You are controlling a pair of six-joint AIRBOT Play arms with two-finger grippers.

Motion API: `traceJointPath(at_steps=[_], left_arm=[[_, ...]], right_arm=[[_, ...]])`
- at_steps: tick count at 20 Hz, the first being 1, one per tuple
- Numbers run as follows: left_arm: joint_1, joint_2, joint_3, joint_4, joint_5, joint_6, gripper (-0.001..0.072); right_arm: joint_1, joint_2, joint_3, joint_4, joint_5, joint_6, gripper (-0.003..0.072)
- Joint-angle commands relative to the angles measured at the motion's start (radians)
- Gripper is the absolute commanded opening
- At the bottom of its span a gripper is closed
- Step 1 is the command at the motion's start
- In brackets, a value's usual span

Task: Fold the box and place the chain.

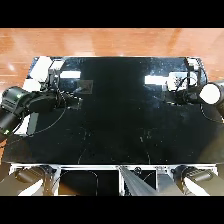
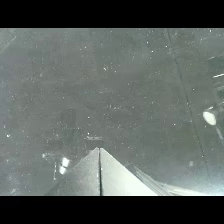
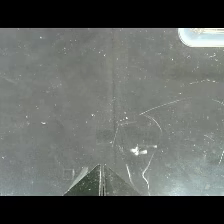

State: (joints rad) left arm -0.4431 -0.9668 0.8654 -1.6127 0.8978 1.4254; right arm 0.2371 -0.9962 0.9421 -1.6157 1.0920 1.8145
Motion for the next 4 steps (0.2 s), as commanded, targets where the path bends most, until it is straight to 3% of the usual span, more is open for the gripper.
traceJointPath(at_steps=[1, 4], left_arm=[[0.0, 0.0, 0.0, 0.0, -0.005, -0.001, 0.0026], [0.0, 0.0, 0.0, 0.001, -0.007, -0.001, 0.0026]], right_arm=[[0.0, 0.0, 0.0, 0.0, -0.001, 0.0, 0.0033], [0.0, 0.0, 0.0, 0.0, -0.001, 0.0, 0.0033]])
